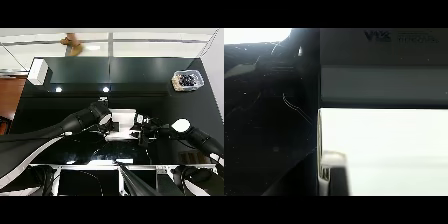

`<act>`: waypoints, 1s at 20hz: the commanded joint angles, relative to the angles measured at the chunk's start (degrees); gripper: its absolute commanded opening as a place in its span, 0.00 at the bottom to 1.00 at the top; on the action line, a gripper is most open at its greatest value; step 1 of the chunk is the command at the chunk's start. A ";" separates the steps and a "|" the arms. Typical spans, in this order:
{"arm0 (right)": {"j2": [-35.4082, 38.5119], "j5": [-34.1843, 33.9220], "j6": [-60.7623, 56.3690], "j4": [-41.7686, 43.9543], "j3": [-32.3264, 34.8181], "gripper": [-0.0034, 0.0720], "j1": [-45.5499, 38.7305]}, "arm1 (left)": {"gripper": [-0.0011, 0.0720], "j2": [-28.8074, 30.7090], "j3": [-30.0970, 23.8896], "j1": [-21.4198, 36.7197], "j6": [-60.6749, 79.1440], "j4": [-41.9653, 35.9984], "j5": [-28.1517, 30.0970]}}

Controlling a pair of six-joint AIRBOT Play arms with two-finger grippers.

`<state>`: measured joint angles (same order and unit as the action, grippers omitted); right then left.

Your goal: Fold the box and place the chain.

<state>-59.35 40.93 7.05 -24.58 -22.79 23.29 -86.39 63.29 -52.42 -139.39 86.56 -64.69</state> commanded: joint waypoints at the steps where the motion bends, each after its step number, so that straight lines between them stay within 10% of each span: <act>1: -0.57 0.00 0.02 0.52 0.00 0.37 0.04 | 0.05 -0.02 0.02 0.02 0.09 -0.04 0.07; 4: -0.57 -0.09 0.04 0.55 0.00 0.57 0.04 | 0.05 0.00 0.02 0.02 0.09 -0.04 0.04; 9: -0.57 -0.17 0.02 0.09 0.00 0.40 0.04 | 0.05 -0.02 0.02 0.02 0.09 -0.04 0.02; 11: -0.57 -0.15 0.00 0.09 0.00 0.07 0.02 | 0.05 -0.02 0.02 0.02 0.09 -0.04 0.00; 20: 12.48 13.35 -32.85 -10.40 -8.33 0.06 -15.69 | 0.05 -0.02 0.02 0.02 0.09 -0.07 -0.11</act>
<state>-52.14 47.35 -9.34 -29.47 -27.49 14.87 -86.39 63.31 -52.42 -139.24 86.35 -64.99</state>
